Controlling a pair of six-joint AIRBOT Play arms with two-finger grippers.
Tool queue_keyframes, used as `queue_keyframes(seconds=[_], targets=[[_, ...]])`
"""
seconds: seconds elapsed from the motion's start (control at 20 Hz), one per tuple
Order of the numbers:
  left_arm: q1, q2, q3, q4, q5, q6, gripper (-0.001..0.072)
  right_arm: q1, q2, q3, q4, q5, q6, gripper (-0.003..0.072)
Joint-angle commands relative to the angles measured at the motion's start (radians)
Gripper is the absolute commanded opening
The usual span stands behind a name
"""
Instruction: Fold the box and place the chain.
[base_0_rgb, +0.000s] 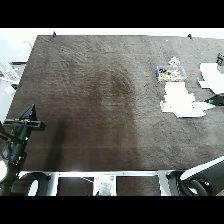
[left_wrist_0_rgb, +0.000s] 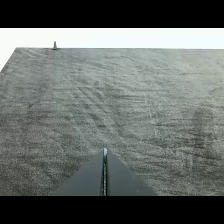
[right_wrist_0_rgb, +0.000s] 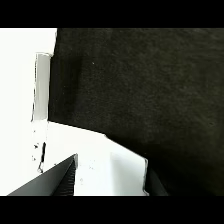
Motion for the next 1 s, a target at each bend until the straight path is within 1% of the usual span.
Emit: queue_keyframes(seconds=[0.0, 0.1, 0.3, 0.45, 0.65, 0.75, 0.85, 0.9, 0.95], targets=[[0.0, 0.0, 0.0, 0.0, 0.0, 0.0, 0.0021, 0.007, -0.005, -0.001, -0.008, 0.006, 0.0, 0.0478], [0.0, 0.0, 0.0, 0.0, 0.0, 0.0, 0.0021, 0.007, -0.006, -0.001, -0.02, 0.017, 0.0, 0.0465], [0.0, 0.0, 0.0, 0.0, 0.0, 0.0, 0.0021, 0.008, -0.013, -0.016, -0.022, 0.022, 0.0, 0.0465], [0.0, 0.0, 0.0, 0.0, 0.0, 0.0, 0.0021, 0.01, -0.032, -0.026, -0.021, 0.063, 0.0, 0.0465], [0.0, 0.0, 0.0, 0.0, 0.0, 0.0, 0.0021, 0.023, -0.044, -0.03, 0.038, 0.098, 0.001, 0.0433], [0.0, 0.0, 0.0, 0.0, 0.0, 0.0, 0.0021, 0.035, -0.044, -0.04, 0.037, 0.135, 0.013, 0.0423], [0.0, 0.0, 0.0, 0.0, 0.0, 0.0, 0.0021, 0.048, -0.044, -0.066, 0.032, 0.143, 0.034, 0.0423], [0.0, 0.0, 0.0, 0.0, 0.0, 0.0, 0.0021, 0.053, -0.045, -0.071, 0.033, 0.137, 0.025, 0.0408], [0.0, 0.0, 0.0, 0.0, 0.0, 0.0, 0.0021, 0.058, -0.045, -0.071, 0.034, 0.134, 0.023, 0.035]])
